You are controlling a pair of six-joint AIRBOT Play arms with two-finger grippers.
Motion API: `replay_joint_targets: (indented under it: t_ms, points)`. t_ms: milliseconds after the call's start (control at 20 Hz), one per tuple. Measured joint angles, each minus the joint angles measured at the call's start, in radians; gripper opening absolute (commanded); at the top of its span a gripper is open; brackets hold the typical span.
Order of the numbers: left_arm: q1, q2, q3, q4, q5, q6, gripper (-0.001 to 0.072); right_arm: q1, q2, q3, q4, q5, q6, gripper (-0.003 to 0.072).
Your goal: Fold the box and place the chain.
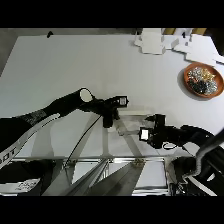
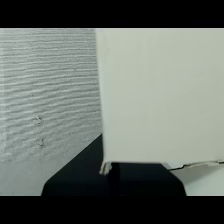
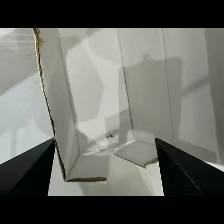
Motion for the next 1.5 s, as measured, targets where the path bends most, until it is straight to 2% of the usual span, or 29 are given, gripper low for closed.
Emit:
replay_joint_targets:
  t_ms: [350, 700, 1100, 1500]
  points:
    - [0.000, 0.000, 0.000, 0.000, 0.001, 0.000, 0.0014, -0.143, -0.022, 0.003, 0.091, 0.018, -0.051, 0.0683]
    - [0.000, 0.000, 0.000, 0.000, 0.001, 0.000, 0.0014, -0.291, -0.121, 0.023, 0.288, 0.026, -0.322, 0.0684]
    - [0.000, 0.000, 0.000, 0.000, 0.001, 0.000, 0.0014, -0.429, -0.221, 0.044, 0.496, 0.097, -0.667, 0.0684]
    - [0.000, 0.000, 0.000, 0.000, 0.000, 0.000, 0.0014, -0.505, -0.389, 0.120, 0.571, 0.196, -0.812, 0.0684]
